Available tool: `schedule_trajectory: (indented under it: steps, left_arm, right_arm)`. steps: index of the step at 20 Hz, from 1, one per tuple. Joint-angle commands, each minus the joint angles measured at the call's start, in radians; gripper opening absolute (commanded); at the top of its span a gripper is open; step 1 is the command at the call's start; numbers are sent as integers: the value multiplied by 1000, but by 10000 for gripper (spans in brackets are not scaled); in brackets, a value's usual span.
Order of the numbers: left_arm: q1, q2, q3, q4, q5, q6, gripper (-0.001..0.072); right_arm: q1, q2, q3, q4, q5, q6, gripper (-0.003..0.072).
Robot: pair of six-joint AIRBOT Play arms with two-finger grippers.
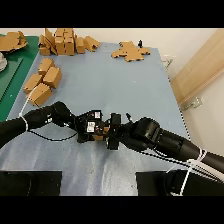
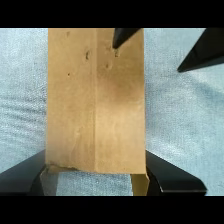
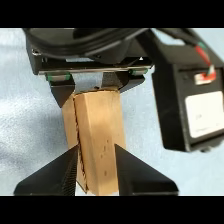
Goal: Fold the box.
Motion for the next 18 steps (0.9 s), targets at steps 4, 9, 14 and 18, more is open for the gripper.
schedule_trajectory:
  steps: [4,9,14,18]
  left_arm:
    - [0,0,0,0,0,0,402]
    - [0,0,0,0,0,0,402]
    - [0,0,0,0,0,0,402]
    - [0,0,0,0,0,0,402]
  right_arm:
    - [0,-38,0,-27,9,2,220]
    - [1,-39,0,-3,7,3,160]
    - [1,-44,-3,5,6,4,156]
    - [1,-71,-3,47,-11,4,146]
